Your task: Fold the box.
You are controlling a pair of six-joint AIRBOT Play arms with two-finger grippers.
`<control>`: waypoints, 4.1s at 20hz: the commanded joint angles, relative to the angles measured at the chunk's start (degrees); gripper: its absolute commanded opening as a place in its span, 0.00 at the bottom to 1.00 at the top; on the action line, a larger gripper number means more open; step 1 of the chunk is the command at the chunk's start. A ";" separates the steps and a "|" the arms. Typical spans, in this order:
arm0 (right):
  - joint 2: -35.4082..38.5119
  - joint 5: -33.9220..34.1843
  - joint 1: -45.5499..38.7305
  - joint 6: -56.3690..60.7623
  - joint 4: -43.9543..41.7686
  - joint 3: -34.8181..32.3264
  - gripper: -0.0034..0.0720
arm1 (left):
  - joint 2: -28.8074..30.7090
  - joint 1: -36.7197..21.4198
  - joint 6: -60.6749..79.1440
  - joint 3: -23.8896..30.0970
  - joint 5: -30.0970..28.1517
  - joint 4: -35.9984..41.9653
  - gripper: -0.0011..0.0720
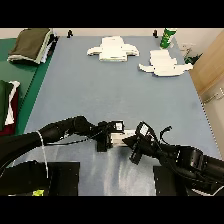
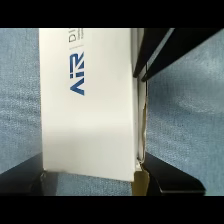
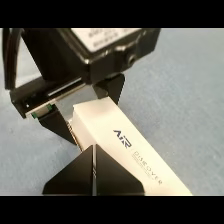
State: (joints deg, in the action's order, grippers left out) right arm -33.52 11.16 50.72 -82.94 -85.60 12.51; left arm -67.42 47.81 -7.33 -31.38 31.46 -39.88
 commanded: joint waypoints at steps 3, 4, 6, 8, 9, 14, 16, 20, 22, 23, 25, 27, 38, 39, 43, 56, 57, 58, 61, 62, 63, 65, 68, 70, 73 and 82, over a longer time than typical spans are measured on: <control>2.38 -1.44 -0.96 0.46 0.22 -0.09 0.09 | 0.02 -0.02 0.02 0.00 0.00 0.00 0.83; 1.99 -1.44 -1.60 0.44 0.50 -0.09 0.09 | 0.02 -0.02 0.02 0.00 0.00 0.00 0.83; 0.13 -1.40 -2.64 0.46 0.57 -0.11 0.09 | 0.02 -0.02 0.02 0.00 0.00 -0.02 0.83; -2.51 -1.42 -2.82 0.46 0.55 -0.11 0.09 | 0.02 -0.02 0.04 0.00 0.00 0.00 0.82; -3.56 -1.40 -2.73 0.48 0.04 -0.11 0.09 | 0.02 -0.02 0.02 0.00 0.00 0.00 0.83; -4.76 -1.22 0.11 1.16 -3.43 -2.10 0.09 | 0.02 -0.02 0.02 0.00 0.00 0.00 0.83; -4.74 -1.25 0.22 1.55 -3.58 -3.23 0.09 | 0.02 -0.02 0.02 0.00 0.00 0.00 0.83; -4.74 -1.25 0.22 1.55 -3.56 -3.30 0.09 | 0.02 -0.02 0.02 0.00 0.00 0.00 0.83; -4.76 -1.22 0.20 1.55 -3.56 -3.30 0.09 | 0.02 -0.02 0.02 0.00 0.00 0.00 0.83; -4.74 -1.22 0.20 1.55 -3.56 -3.30 0.09 | 0.02 -0.02 0.02 0.00 0.00 0.00 0.83; -4.74 -1.20 0.20 1.55 -3.56 -3.30 0.09 | 0.02 -0.02 0.02 0.00 0.00 0.00 0.83; -4.74 -1.25 0.20 1.55 -3.58 -3.28 0.09 | 0.02 -0.02 0.02 0.00 0.00 -0.02 0.83; -4.63 -0.83 -0.63 1.55 -4.48 1.11 0.09 | 0.02 -0.02 0.02 0.00 0.00 0.00 0.83; -4.63 -0.83 -0.63 1.53 -4.44 2.47 0.09 | 0.02 -0.02 0.02 0.00 0.00 0.00 0.83; -4.79 2.93 -1.11 1.55 -2.73 6.91 0.06 | 0.02 -0.02 0.02 0.00 0.00 0.00 0.83; -5.35 20.87 -18.88 22.01 5.70 15.17 0.06 | 0.02 -0.02 1.38 0.00 -5.60 0.33 0.82; -5.38 20.85 -19.76 23.71 7.10 15.50 0.06 | 0.04 -0.02 1.33 -0.11 -6.05 1.07 0.82; -5.40 20.81 -20.50 25.24 8.09 15.50 0.06 | 0.04 -0.02 1.31 -0.48 -5.95 1.36 0.83; -5.60 20.90 -21.49 28.02 10.12 15.50 0.06 | 1.51 -0.48 -1.38 -1.81 -6.03 1.29 0.82; -5.60 20.87 -21.49 29.46 11.28 15.50 0.06 | 2.51 -1.62 -5.33 -2.40 -6.01 1.29 0.83; -5.60 20.90 -21.49 31.15 12.83 15.50 0.06 | 3.56 -3.28 -8.74 -2.75 -5.88 1.27 0.83; -5.70 20.87 -21.49 33.79 15.45 15.50 0.06 | 5.07 -7.08 -9.88 -2.95 -4.13 0.57 0.83; -6.73 20.83 -21.49 35.15 16.83 15.50 0.06 | 3.58 -10.12 -9.86 -2.97 2.73 -1.31 0.83; -7.54 20.79 -21.46 35.17 16.83 15.50 0.06 | 1.22 -9.94 -9.88 -2.95 4.94 -2.19 0.83; -7.98 20.81 -21.46 35.17 16.72 15.50 0.06 | -1.44 -10.01 -9.86 -2.97 5.44 -2.16 0.82; -7.96 20.83 -21.46 35.17 16.61 15.50 0.06 | -1.55 -9.97 -9.86 -2.97 4.39 1.51 0.83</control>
State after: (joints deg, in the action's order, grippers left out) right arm -41.43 31.99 29.28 -47.83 -68.99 27.97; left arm -68.84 37.91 -17.19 -34.28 36.25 -39.83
